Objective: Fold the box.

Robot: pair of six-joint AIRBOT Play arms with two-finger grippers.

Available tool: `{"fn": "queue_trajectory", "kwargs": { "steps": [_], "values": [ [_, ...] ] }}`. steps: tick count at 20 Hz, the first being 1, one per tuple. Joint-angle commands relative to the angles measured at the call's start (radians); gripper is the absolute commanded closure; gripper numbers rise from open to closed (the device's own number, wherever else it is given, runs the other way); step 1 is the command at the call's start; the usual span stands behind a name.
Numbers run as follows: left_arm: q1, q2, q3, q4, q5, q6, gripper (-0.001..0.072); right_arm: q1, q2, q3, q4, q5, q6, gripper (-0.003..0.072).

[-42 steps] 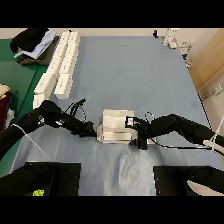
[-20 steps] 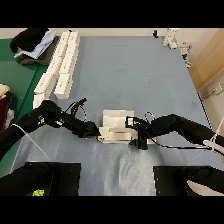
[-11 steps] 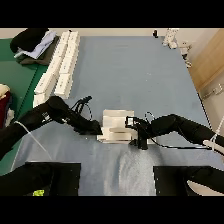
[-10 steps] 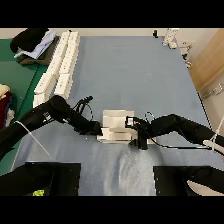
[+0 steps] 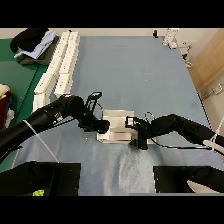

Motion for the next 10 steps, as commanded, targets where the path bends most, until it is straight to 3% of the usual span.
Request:
{"fn": "queue_trajectory", "kwargs": {
  "steps": [1,10],
  "values": [
    [-0.042,-0.030,0.011,0.024,0.007,-0.093,0.0258,0.000,-0.001,0.001,0.000,0.000,0.000,0.0165],
    [-0.073,-0.039,0.025,0.032,0.022,-0.235,0.0259,0.000,-0.001,0.001,0.000,0.000,0.000,0.0165]
  ]
}}
